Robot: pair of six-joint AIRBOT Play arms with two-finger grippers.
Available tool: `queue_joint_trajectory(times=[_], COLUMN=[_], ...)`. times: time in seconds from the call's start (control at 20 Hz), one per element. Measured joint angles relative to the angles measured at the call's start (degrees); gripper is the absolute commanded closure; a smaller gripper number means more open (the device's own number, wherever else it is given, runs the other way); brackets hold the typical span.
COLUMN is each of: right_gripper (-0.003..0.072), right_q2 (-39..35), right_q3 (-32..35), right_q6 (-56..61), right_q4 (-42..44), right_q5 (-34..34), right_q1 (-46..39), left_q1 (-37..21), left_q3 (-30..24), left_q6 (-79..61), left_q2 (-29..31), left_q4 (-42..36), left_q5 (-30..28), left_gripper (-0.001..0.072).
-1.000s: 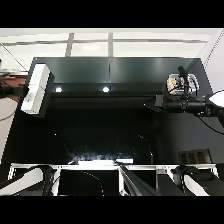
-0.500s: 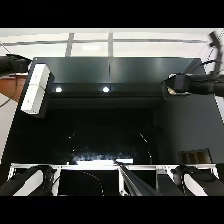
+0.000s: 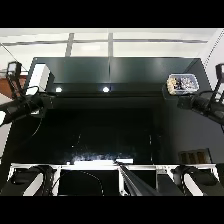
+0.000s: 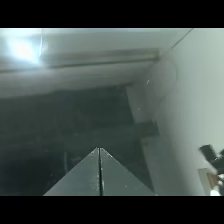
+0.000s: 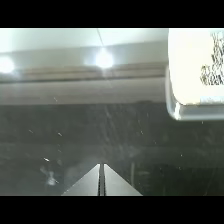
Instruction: Fold the box and place the chain.
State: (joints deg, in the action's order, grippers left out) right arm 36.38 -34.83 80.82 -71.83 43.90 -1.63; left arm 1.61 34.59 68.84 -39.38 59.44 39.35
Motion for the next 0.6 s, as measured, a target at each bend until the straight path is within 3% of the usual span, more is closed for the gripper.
queue_joint_trajectory(times=[0.6], right_gripper=[0.0645], right_q2=[-0.8], right_q3=[3.2], right_q6=[0.6], right_q4=[-1.2], right_q5=[-2.1], right_q1=[0.0], left_q1=[0.2], left_q3=[-1.8], left_q6=[1.5], left_q2=[0.9], left_q4=[2.5], left_q5=[-4.1], left_gripper=[0.0681])
